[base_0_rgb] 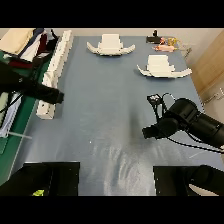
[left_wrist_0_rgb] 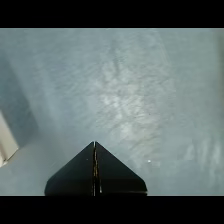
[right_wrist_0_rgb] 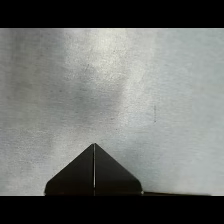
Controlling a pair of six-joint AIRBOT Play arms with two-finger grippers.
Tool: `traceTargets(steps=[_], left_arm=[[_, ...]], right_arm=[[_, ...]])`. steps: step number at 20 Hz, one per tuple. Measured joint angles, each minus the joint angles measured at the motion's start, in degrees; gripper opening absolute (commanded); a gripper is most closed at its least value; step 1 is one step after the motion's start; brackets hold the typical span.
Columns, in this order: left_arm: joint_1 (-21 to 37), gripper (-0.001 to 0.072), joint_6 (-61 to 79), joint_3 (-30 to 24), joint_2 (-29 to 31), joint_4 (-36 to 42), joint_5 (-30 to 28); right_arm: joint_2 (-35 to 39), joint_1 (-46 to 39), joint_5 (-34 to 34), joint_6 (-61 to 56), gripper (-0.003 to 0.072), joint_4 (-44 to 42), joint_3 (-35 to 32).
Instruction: Fold the box.
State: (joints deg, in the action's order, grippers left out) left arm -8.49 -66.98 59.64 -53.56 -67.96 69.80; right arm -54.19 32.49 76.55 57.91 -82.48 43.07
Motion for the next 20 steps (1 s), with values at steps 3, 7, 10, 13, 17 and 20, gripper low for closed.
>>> traceTargets(steps=[3,7,10,13,17,20], left_arm=[[-7.21,0.0016,-1.64,3.21,-7.72,2.32,-3.06],[-13.00,0.0016,-2.34,4.61,-14.27,3.82,-5.44],[-14.60,0.0017,-2.69,4.92,-16.37,4.24,-6.23],[-15.17,0.0016,-2.71,5.05,-17.16,4.39,-6.56],[-15.58,0.0016,-2.71,5.07,-17.51,4.57,-6.80],[-15.58,0.0016,-2.73,5.07,-17.59,4.59,-6.82]], right_arm=[[0.00,0.00,0.00,0.00,0.0004,-0.02,0.00],[0.00,0.00,0.00,0.00,0.0003,-0.02,0.00],[0.00,0.02,0.00,0.00,0.0003,-0.02,0.00],[0.00,0.02,0.00,0.00,0.0003,-0.04,0.00],[0.00,0.00,0.00,0.00,0.0003,-0.02,0.00],[0.00,0.00,0.00,0.00,0.0003,-0.02,0.00]])
